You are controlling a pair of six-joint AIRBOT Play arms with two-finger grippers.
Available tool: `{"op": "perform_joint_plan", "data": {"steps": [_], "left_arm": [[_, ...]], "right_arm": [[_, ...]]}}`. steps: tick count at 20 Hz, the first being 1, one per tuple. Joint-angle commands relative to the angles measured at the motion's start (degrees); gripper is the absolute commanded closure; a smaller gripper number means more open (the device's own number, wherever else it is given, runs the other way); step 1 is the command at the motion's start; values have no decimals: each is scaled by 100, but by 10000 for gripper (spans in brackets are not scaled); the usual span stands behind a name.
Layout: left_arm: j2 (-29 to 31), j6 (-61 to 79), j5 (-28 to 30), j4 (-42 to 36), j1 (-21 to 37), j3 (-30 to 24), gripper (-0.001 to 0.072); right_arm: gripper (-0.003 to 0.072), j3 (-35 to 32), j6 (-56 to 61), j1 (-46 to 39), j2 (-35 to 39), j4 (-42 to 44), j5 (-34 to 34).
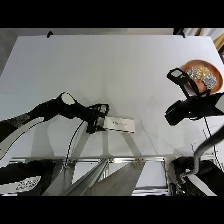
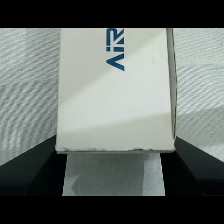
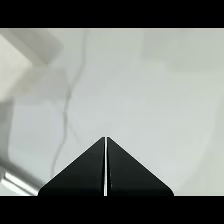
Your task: Fold the box and place the chain.
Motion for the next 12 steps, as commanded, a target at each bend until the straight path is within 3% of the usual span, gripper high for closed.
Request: {"op": "perform_joint_plan", "data": {"steps": [1, 6, 12], "left_arm": [[2, -2, 2, 2, 2, 2, 497], [2, -2, -2, 0, 0, 0, 497], [2, -2, 0, 0, 2, 2, 498]], "right_arm": [[675, -74, 149, -310, -608, -168, 732], [674, -282, 1008, -308, -1692, -114, 798], [671, -280, 1314, -310, -1711, 31, 1029]]}}
